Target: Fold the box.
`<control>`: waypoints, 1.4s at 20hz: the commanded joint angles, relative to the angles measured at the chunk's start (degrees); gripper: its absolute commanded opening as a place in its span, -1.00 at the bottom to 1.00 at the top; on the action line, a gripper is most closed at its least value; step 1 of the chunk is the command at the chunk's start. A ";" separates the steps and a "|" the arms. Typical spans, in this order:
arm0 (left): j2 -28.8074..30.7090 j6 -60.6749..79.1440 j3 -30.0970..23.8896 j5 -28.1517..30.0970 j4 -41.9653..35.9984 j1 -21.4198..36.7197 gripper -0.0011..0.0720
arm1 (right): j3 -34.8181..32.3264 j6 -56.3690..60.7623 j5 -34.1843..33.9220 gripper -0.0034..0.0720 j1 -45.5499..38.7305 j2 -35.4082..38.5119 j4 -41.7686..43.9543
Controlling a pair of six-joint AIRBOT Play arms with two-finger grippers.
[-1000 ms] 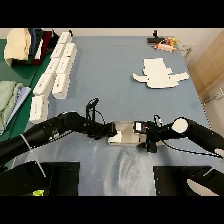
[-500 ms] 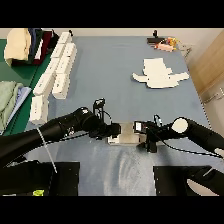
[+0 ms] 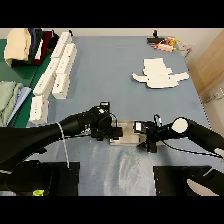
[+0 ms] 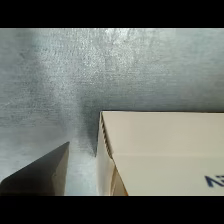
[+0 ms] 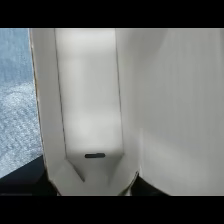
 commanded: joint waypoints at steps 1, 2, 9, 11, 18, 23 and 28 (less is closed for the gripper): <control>-2.01 -0.50 1.99 -1.44 1.66 -0.74 0.27 | 0.04 0.00 0.02 0.43 0.02 0.04 0.00; -2.01 -0.74 1.99 -1.25 1.64 -0.74 0.27 | 0.04 0.00 0.02 0.43 0.02 0.04 0.00; -2.01 1.46 1.99 0.42 1.60 -0.81 -0.93 | 0.04 0.02 0.02 0.43 0.02 0.04 0.00; -2.01 1.49 1.99 0.55 1.84 -1.25 -0.93 | 0.04 0.00 0.02 0.43 0.02 0.04 0.00; -1.99 0.87 2.25 0.63 1.20 -1.64 0.55 | 0.04 0.00 0.02 0.43 0.02 0.04 0.00; -2.01 0.87 2.80 0.63 2.32 -1.64 0.51 | 0.04 0.00 0.02 0.43 0.02 0.04 0.00; -2.01 0.87 2.80 0.87 3.39 -1.88 -0.02 | 0.04 0.00 0.02 0.43 0.02 0.04 0.00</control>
